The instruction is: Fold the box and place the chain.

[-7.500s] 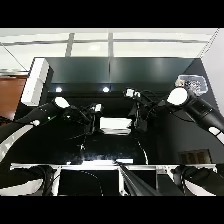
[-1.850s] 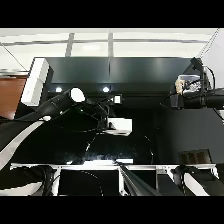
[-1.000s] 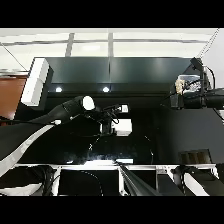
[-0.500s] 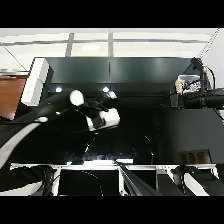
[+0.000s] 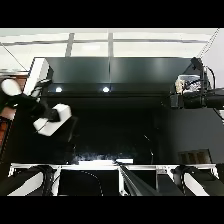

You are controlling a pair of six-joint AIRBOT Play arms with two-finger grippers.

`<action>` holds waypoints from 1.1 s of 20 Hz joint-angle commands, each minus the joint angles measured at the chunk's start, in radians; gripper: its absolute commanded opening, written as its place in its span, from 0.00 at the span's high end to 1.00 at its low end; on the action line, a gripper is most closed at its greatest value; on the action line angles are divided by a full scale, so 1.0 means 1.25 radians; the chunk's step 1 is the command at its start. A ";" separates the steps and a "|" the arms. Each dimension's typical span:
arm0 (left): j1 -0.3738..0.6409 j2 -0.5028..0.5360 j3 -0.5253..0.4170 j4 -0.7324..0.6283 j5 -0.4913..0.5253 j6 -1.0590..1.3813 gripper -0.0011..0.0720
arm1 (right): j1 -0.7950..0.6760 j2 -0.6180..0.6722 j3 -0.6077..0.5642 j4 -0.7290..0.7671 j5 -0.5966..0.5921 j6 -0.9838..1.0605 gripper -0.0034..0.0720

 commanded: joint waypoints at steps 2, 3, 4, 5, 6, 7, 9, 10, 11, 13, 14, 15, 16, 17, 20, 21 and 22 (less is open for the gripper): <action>0.216 0.056 -0.052 0.125 -0.005 -0.027 0.59 | 0.000 0.001 0.001 0.000 -0.025 -0.014 0.93; 0.251 0.056 -0.052 0.125 0.028 -0.008 0.57 | -0.001 0.001 0.001 0.000 -0.031 -0.020 0.93; 0.282 0.056 -0.052 0.126 0.064 0.026 0.57 | 0.000 0.001 0.001 0.000 -0.034 -0.022 0.93; 0.307 0.056 -0.052 0.126 0.102 0.048 0.57 | 0.000 0.001 0.001 0.000 -0.035 -0.022 0.93; 0.332 0.056 -0.052 0.125 0.150 0.058 0.57 | 0.000 0.001 0.001 0.000 -0.035 -0.022 0.93; 0.349 0.056 -0.052 0.123 0.201 0.058 0.57 | 0.000 0.001 0.001 0.000 -0.037 -0.022 0.93; 0.364 0.052 -0.052 0.112 0.299 0.064 0.57 | 0.000 0.001 0.001 0.000 -0.050 -0.022 0.93; 0.361 0.046 -0.052 0.107 0.333 0.085 0.57 | 0.000 0.001 0.001 0.000 -0.057 -0.022 0.93; 0.360 0.036 -0.052 0.092 0.357 0.113 0.57 | 0.000 0.001 0.001 0.000 -0.062 -0.022 0.93; 0.360 0.009 -0.052 0.057 0.392 0.150 0.57 | 0.000 0.001 0.001 0.001 -0.062 -0.022 0.93; 0.360 -0.005 -0.052 0.038 0.404 0.167 0.57 | 0.000 0.001 0.001 0.001 -0.062 -0.022 0.93; 0.359 -0.020 -0.052 0.013 0.409 0.189 0.57 | 0.000 0.001 0.001 0.000 -0.063 -0.022 0.93; 0.359 -0.037 -0.052 -0.013 0.410 0.212 0.57 | 0.000 0.001 0.001 0.000 -0.064 -0.022 0.93; 0.359 -0.054 -0.052 -0.033 0.410 0.221 0.57 | 0.000 0.001 0.001 0.001 -0.064 -0.022 0.93; 0.359 -0.089 -0.052 -0.034 0.422 0.220 0.37 | 0.000 0.001 0.001 0.001 -0.063 -0.021 0.93; 0.359 -0.093 -0.052 -0.034 0.429 0.220 0.12 | 0.000 0.001 0.001 0.001 -0.062 -0.021 0.93; 0.359 -0.094 -0.052 -0.034 0.435 0.220 0.00 | 0.000 0.001 0.001 0.001 -0.062 -0.021 0.93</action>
